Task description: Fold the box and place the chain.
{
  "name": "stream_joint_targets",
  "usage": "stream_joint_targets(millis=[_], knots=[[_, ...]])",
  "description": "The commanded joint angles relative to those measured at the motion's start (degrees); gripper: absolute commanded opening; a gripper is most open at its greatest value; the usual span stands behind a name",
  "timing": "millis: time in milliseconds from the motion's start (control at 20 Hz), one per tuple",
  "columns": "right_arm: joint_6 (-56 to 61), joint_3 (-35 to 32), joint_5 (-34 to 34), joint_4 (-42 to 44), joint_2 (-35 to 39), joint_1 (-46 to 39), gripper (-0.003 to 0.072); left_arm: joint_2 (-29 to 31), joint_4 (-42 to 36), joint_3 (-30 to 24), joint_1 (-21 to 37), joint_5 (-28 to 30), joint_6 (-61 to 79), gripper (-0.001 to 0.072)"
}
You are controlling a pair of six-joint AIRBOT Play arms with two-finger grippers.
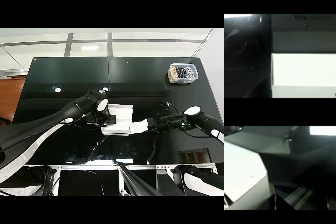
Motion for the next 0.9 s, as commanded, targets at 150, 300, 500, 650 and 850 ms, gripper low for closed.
stream_joint_targets(millis=[150, 300, 500, 650, 850], knots=[[-3.45, 7.78, 8.31, 1.16, -0.7, 2.75, 0.0605, -0.04, -0.2, 0.07, 0.02, -0.13, 0.0, 0.0027], [-1.66, 8.24, 7.91, 1.49, -0.7, 5.7, 0.0499, -0.04, -0.2, 0.07, 0.02, -0.11, 0.0, 0.0027], [2.49, 9.79, 2.6, -0.57, -0.7, 11.28, 0.035, -0.04, -0.22, 0.07, 0.0, -0.11, 0.0, 0.0027], [9.16, 12.79, 0.87, -6.73, -0.7, 14.82, 0.035, -0.04, -0.2, 0.07, 0.0, -0.13, 0.0, 0.0027], [19.12, 15.8, -1.25, -14.67, -0.7, 18.64, 0.035, -0.04, -0.22, 0.07, 0.0, -0.02, 0.0, 0.0027]])
